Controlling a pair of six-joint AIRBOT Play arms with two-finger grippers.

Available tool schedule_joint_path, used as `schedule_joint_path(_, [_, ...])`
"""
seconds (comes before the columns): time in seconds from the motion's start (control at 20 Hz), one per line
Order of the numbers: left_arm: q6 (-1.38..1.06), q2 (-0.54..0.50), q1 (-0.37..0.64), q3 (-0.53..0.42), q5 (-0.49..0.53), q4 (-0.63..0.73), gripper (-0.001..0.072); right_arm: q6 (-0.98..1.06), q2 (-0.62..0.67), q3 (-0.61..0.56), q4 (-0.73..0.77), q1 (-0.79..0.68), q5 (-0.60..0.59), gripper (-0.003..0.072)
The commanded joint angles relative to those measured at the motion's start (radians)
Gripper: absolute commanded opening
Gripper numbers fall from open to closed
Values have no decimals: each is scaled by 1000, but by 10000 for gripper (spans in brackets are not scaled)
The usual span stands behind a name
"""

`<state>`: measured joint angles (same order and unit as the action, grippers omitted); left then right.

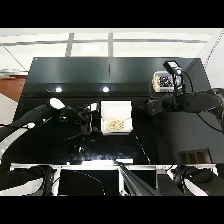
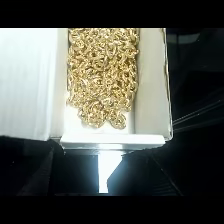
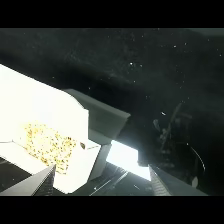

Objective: Fold the box and place the chain.

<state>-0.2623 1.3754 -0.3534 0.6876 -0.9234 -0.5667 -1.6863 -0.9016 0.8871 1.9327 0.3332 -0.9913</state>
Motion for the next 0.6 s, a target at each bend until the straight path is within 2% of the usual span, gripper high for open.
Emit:
schedule_joint_path(0.0, [1, 2, -23, 0, 5, 3, 702, 7, 0, -1, 0, 1, -1, 698])
schedule_joint_path(0.55, [71, 1, -28, 0, 6, -35, 703, 19, -1, -3, 0, 1, -9, 698])
